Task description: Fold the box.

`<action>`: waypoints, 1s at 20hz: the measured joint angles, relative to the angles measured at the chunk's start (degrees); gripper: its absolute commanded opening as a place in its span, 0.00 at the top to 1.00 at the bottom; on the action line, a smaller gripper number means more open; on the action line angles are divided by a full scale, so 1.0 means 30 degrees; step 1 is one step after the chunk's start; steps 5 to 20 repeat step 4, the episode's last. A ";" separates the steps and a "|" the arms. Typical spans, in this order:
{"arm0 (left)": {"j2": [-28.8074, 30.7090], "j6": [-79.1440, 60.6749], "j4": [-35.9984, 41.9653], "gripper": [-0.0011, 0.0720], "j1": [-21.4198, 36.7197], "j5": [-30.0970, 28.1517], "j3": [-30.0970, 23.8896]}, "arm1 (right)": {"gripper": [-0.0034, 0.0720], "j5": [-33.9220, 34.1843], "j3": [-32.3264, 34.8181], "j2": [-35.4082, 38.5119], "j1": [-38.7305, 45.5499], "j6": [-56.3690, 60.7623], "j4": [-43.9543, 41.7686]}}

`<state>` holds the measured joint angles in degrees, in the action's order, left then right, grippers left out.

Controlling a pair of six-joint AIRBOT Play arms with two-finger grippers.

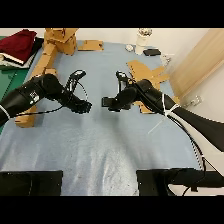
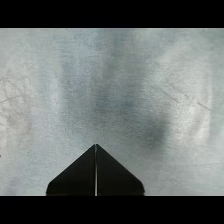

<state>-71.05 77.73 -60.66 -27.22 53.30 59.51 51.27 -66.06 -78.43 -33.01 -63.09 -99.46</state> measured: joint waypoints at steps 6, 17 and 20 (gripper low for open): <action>0.0015 0.0029 0.0095 0.97 -0.0058 -0.0073 -0.0073 | 0.95 0.0051 -0.0066 -0.0124 0.0036 -0.0102 -0.0146; 0.0015 0.0029 0.0095 0.97 -0.0058 -0.0073 -0.0073 | 0.95 0.0051 -0.0066 -0.0124 0.0036 -0.0102 -0.0146; 0.0015 0.0029 0.0095 0.97 -0.0058 -0.0073 -0.0073 | 0.95 0.0051 -0.0066 -0.0124 0.0036 -0.0102 -0.0146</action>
